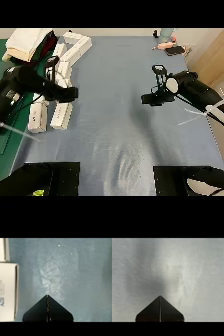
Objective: Fold the box.
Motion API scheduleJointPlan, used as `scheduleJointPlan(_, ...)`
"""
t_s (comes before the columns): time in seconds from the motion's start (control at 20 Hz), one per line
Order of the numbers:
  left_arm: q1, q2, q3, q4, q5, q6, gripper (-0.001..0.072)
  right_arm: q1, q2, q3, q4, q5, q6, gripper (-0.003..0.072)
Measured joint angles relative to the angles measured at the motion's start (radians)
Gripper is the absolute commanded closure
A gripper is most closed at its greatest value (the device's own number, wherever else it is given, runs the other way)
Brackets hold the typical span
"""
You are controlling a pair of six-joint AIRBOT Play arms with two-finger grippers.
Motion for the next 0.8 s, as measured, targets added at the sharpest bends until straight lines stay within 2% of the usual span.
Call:
scheduleJointPlan(0.15, -0.026, -0.146, 0.117, -0.066, 0.034, 0.057, 0.0697, 0.000, -0.066, 0.099, 0.020, -0.009, 0.000, 0.0682)
scheduleJointPlan(0.3, -0.068, -0.243, 0.187, -0.097, 0.094, 0.089, 0.0696, 0.000, -0.142, 0.194, 0.048, -0.018, 0.000, 0.0682)
scheduleJointPlan(0.5, -0.107, -0.296, 0.219, -0.114, 0.152, 0.105, 0.0697, 0.000, -0.191, 0.251, 0.074, -0.023, 0.000, 0.0682)
scheduleJointPlan(0.8, -0.124, -0.314, 0.229, -0.120, 0.176, 0.111, 0.0697, 0.000, -0.208, 0.269, 0.083, -0.023, 0.000, 0.0682)
